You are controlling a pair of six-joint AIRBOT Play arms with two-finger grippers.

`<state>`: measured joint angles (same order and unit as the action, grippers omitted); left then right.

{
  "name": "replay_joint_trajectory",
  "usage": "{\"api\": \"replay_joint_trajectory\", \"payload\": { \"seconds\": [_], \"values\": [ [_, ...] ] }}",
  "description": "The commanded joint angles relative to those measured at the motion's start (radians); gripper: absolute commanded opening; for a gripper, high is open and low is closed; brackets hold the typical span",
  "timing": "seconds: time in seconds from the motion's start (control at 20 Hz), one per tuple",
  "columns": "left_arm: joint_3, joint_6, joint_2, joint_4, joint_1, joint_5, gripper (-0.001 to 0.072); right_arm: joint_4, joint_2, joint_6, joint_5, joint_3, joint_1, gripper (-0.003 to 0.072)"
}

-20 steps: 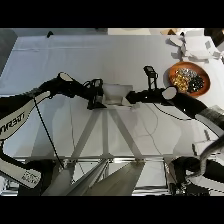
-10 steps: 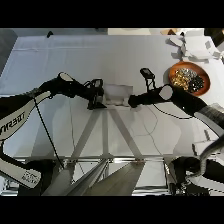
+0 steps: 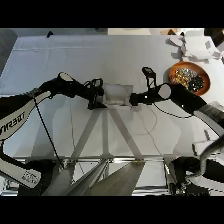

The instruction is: Fold the box and place the chain.

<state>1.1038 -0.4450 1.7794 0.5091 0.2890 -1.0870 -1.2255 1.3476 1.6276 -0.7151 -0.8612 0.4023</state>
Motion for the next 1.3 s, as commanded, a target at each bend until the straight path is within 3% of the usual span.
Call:
{"api": "replay_joint_trajectory", "payload": {
  "seconds": [0.0,0.15,0.4,0.6,0.7,0.85,0.95,1.05,1.1,1.15,1.25],
  "values": [
    [-0.001,0.0,0.0,0.0,0.0,-0.002,0.0213,-0.009,0.021,0.041,-0.042,-0.031,0.023,0.056],
    [-0.001,0.0,0.0,0.0,0.0,-0.001,0.0213,-0.021,0.057,0.082,-0.022,-0.071,0.055,0.055],
    [-0.001,0.0,0.0,0.0,0.0,-0.001,0.0213,-0.238,0.114,0.361,-0.033,-0.098,0.1,0.0549],
    [-0.001,0.0,0.0,0.0,0.0,-0.002,0.0213,-0.243,0.152,0.366,-0.029,-0.145,0.127,0.0525],
    [-0.001,0.0,0.0,0.0,0.0,-0.002,0.0213,-0.254,0.166,0.369,-0.029,-0.172,0.134,0.0364],
    [-0.001,0.0,0.0,0.0,0.0,-0.001,0.0213,-0.284,0.188,0.505,-0.032,-0.187,0.146,0.0343],
    [-0.001,0.0,0.0,0.0,0.0,-0.001,0.0213,-0.286,0.202,0.546,-0.042,-0.187,0.155,0.026],
    [-0.001,0.0,0.0,0.0,0.0,-0.002,0.0213,-0.285,0.211,0.546,-0.048,-0.188,0.166,0.0245],
    [-0.001,0.0,0.0,0.0,0.0,-0.002,0.0213,-0.285,0.212,0.546,-0.056,-0.188,0.168,0.0174],
    [-0.001,0.0,0.0,0.0,0.0,-0.001,0.0213,-0.285,0.213,0.546,-0.06,-0.19,0.168,0.0151],
    [-0.001,0.0,0.0,0.0,0.0,-0.001,0.0213,-0.285,0.213,0.549,-0.06,-0.19,0.168,0.001]
  ]
}}
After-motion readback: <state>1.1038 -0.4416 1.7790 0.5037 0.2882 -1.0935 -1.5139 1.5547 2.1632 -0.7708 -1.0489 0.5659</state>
